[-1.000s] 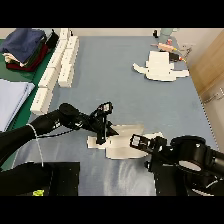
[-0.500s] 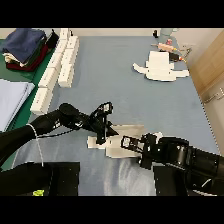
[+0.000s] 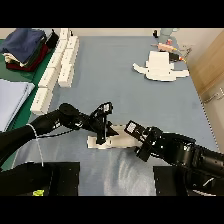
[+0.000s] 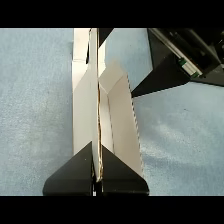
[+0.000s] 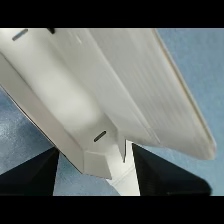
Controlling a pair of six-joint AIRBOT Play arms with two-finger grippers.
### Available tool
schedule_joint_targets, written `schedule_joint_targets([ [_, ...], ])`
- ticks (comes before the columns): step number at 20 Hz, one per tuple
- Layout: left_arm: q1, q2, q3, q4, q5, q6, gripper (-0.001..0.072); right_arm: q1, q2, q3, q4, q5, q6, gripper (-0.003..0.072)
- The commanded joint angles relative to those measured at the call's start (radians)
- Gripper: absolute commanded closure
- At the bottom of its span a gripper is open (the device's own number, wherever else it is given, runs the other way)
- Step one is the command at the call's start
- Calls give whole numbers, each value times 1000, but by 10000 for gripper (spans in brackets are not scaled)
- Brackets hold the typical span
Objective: Fold the box.
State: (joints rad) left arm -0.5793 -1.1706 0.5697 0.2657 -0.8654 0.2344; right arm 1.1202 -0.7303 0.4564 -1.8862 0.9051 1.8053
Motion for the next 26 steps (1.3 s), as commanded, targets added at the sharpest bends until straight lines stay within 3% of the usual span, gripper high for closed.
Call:
schedule_joint_targets([
  [1,0,0,1,0,0,0,694,-1,2,3,-22,9,64,-10],
  [6,-1,0,1,0,-1,0,694,-14,2,1,-19,-9,-45,-34],
  [9,0,0,1,0,0,0,694,-125,2,-7,71,-76,-217,-34],
  [11,0,0,1,0,0,0,694,-261,1,-8,293,-121,-546,-34],
  [13,0,0,1,0,0,0,694,-430,-11,-8,618,-109,-991,-34],
  [15,0,0,1,0,0,0,695,-589,-47,-8,907,-7,-1422,-34],
  [17,0,0,1,0,0,0,694,-678,-101,-8,1025,52,-1641,-34],
  [21,0,0,1,0,0,0,694,-699,-189,-7,1037,37,-1645,-34],
  [26,-1,0,1,0,-1,0,694,-699,-173,-7,1025,33,-1603,-34],
])
